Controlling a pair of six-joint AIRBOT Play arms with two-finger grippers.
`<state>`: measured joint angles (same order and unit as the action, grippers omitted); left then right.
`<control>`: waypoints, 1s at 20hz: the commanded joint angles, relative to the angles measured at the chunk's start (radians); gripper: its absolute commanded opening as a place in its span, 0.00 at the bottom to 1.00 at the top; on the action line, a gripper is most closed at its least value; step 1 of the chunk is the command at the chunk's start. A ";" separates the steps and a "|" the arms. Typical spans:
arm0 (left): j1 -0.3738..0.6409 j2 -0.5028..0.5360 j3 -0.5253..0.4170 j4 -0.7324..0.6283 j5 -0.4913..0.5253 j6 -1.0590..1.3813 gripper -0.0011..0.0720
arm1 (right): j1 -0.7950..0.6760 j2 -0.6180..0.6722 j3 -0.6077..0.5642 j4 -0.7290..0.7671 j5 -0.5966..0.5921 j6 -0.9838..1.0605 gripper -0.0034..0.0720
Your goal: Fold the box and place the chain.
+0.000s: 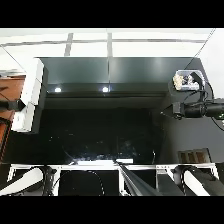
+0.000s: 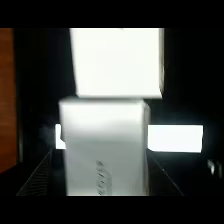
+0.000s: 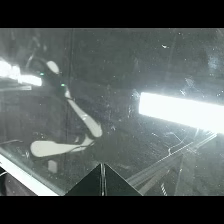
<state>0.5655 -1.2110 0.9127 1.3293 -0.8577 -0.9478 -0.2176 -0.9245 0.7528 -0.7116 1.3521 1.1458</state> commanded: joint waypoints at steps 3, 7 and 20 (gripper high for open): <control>-0.003 0.074 0.142 -0.207 -0.055 -0.185 0.98 | 0.002 0.000 0.001 -0.001 -0.022 0.000 0.06; -0.048 0.182 0.132 -0.416 -0.242 -0.097 0.05 | 0.122 0.000 0.001 -0.039 -0.135 -0.093 0.06; -0.655 0.458 -0.348 -0.142 0.321 -0.145 0.05 | 0.323 -0.003 -0.151 -0.385 -0.870 -0.081 0.06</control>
<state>-0.0448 -0.7536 0.5903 1.1290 -0.6220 -1.0458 0.1257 -0.9276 0.6205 -1.0603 0.4503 1.0653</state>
